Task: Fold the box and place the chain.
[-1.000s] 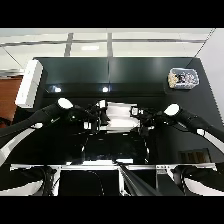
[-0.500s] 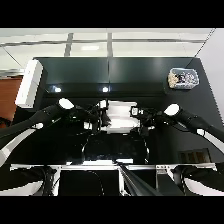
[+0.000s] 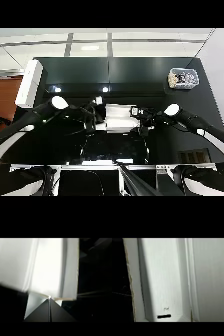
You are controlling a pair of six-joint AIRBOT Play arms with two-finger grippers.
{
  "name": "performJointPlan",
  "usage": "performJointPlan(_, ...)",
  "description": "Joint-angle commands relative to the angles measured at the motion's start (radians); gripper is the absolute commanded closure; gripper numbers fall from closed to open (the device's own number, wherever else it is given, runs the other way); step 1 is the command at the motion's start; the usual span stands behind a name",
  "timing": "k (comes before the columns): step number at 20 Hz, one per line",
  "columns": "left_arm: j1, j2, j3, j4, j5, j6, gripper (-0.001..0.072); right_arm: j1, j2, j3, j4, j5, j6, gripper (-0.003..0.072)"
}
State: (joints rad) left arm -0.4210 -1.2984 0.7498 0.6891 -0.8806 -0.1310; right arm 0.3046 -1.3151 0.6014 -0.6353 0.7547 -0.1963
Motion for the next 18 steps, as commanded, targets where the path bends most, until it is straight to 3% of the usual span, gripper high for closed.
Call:
performJointPlan(1,0.094,0.133,0.002,0.274,-0.023,-0.423,0.0684,0.001,-0.001,0.000,-0.001,0.000,-0.002,0.0479)
performJointPlan(3,0.190,0.180,0.000,0.354,-0.048,-0.698,0.0683,0.001,-0.001,0.000,-0.001,0.000,-0.002,0.0479)
performJointPlan(6,0.352,0.152,-0.025,0.360,-0.149,-1.041,0.0683,0.001,-0.001,0.000,-0.001,0.000,-0.002,0.0479)
performJointPlan(8,0.446,0.102,-0.081,0.279,-0.225,-1.163,0.0683,0.001,-0.001,0.000,-0.001,0.000,-0.002,0.0479)
performJointPlan(10,0.511,0.032,-0.142,0.118,-0.269,-1.130,0.0683,0.001,-0.001,0.000,-0.001,0.001,-0.002,0.0479)
performJointPlan(14,0.490,-0.112,-0.172,-0.109,-0.242,-1.035,0.0684,0.001,-0.001,0.000,-0.001,0.000,-0.002,0.0479)
performJointPlan(18,0.344,-0.201,-0.144,-0.240,-0.227,-0.953,0.0684,0.001,-0.001,0.000,-0.001,0.001,-0.002,0.0479)
